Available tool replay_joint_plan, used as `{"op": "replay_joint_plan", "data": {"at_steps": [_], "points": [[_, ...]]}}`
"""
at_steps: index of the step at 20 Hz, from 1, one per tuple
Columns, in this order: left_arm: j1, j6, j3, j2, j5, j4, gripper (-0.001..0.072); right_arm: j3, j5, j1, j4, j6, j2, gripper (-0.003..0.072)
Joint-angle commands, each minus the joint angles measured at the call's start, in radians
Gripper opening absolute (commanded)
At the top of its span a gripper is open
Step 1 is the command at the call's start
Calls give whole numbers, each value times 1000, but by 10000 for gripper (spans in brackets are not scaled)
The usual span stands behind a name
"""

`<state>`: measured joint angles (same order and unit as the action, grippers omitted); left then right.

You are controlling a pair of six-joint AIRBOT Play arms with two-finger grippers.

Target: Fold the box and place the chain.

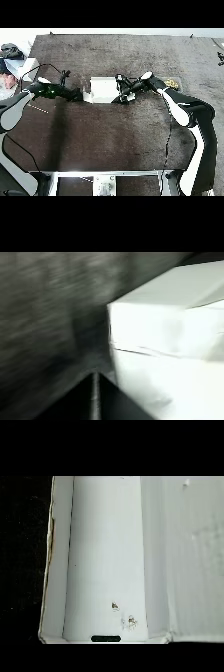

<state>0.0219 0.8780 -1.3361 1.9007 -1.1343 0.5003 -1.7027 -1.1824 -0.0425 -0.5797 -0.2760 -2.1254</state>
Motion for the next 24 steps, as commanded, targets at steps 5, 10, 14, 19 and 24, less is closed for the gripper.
{"op": "replay_joint_plan", "data": {"at_steps": [5,10,14,19,24], "points": [[8,-21,-26,-9,-35,-53,256,0,0,0,0,0,0,375],[8,-5,-38,-57,-25,19,257,0,0,0,0,0,0,375],[18,5,-38,-81,-19,30,257,0,0,0,0,0,0,375],[77,39,-39,-85,56,60,257,0,0,0,0,0,0,375],[81,93,-39,-92,52,71,258,0,0,0,0,0,0,374]]}}
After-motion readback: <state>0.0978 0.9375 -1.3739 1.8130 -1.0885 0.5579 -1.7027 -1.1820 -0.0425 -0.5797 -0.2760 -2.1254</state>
